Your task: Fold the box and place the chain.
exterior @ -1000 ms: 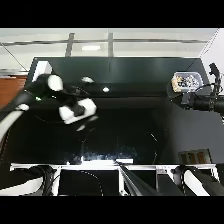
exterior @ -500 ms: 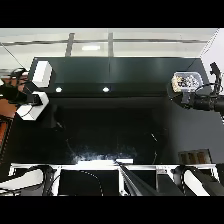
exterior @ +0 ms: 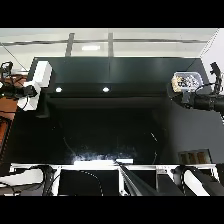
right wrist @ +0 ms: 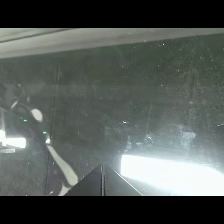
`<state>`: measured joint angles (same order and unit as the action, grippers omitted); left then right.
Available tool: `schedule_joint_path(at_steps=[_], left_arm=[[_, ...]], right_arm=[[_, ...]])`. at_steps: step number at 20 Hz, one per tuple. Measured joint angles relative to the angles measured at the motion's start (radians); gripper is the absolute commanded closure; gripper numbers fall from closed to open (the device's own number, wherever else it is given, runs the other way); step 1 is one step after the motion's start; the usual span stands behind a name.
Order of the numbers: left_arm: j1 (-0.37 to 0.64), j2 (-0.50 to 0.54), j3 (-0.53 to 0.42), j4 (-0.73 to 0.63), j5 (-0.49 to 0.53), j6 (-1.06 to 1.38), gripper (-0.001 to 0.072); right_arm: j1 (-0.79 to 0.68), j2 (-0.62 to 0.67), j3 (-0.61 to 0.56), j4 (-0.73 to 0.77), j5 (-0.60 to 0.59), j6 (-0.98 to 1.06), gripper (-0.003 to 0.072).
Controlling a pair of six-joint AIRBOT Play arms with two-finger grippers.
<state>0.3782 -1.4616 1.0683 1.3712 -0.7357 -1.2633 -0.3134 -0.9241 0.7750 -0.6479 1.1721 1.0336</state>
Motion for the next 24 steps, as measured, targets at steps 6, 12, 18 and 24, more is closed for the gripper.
schedule_joint_path(at_steps=[6,12,18,24], left_arm=[[-0.008,-0.038,0.033,-0.035,0.035,0.031,-0.001],[-0.011,0.016,0.182,0.023,-0.211,0.047,-0.0001],[-0.012,0.164,0.259,0.004,-0.517,-0.076,0.0681],[-0.143,0.55,-0.123,-0.166,-0.343,-0.068,0.0681]], right_arm=[[0.0,0.0,0.0,0.0,-0.006,0.007,0.0669],[0.0,0.001,0.014,-0.001,0.03,0.015,0.067],[0.003,0.065,0.068,-0.121,0.06,0.037,0.067],[0.009,0.222,-0.119,-0.261,-0.207,0.067,0.0668]])
